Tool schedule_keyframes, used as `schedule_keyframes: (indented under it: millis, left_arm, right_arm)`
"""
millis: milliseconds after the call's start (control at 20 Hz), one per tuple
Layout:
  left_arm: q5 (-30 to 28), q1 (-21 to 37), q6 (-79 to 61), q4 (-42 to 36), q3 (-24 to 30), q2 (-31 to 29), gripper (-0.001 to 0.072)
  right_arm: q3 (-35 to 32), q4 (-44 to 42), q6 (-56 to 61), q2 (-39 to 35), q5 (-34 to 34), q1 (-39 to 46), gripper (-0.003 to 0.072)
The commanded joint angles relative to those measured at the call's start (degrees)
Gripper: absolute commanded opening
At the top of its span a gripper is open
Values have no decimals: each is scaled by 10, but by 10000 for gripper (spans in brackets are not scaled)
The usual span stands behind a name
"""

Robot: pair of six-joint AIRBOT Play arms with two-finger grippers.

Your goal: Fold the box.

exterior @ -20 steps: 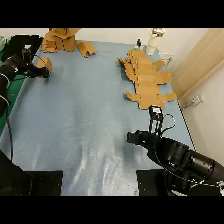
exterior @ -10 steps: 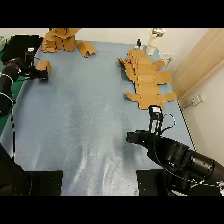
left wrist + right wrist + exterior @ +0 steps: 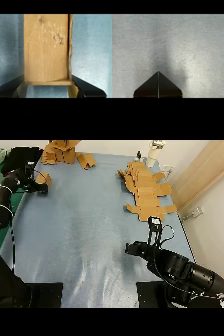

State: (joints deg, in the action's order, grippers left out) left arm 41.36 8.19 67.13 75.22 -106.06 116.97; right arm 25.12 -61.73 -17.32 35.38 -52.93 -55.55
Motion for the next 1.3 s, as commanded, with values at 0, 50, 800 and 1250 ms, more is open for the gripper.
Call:
schedule_keyframes:
  millis: [0,50,800,1250]
  left_arm:
    - [49,3,-3,-2,-8,-27,704]
    - [68,3,-12,-2,-8,-42,704]
    - [376,-143,69,-16,97,-266,7]
    - [181,-352,170,-15,464,-454,8]
  right_arm:
    - [0,0,0,0,2,0,4]
    - [0,0,0,0,1,0,4]
    - [232,-233,-383,262,-78,230,4]
    - [388,-320,-499,471,-139,230,4]
